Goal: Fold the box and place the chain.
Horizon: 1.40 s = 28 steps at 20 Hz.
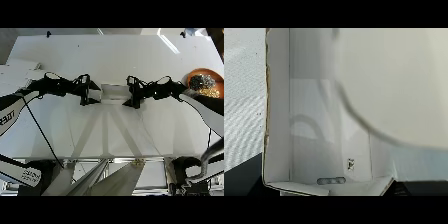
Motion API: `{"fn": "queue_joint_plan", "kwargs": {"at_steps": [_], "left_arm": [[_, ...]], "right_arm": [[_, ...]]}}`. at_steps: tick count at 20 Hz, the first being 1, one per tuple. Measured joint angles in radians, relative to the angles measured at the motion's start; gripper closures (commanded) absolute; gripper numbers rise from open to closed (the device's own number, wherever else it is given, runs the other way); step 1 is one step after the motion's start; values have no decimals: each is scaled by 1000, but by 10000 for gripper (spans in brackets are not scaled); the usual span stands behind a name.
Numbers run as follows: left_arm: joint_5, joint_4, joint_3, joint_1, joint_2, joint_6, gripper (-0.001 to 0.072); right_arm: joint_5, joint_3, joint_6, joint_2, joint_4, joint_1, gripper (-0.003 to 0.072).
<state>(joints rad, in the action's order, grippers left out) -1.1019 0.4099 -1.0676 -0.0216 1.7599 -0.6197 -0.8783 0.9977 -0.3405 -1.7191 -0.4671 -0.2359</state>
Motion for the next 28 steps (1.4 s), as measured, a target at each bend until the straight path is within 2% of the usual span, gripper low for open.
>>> {"fn": "queue_joint_plan", "kwargs": {"at_steps": [8, 14, 28], "left_arm": [[-69, 32, -69, -6, 46, -8, 17], [-119, 65, -86, -43, 52, -8, 14], [-153, -5, -93, -27, 71, 43, 15]], "right_arm": [[0, 0, 0, 0, 0, 0, 166], [0, 0, 0, 0, 0, 0, 166], [0, 0, 0, 0, 0, 0, 166]]}}
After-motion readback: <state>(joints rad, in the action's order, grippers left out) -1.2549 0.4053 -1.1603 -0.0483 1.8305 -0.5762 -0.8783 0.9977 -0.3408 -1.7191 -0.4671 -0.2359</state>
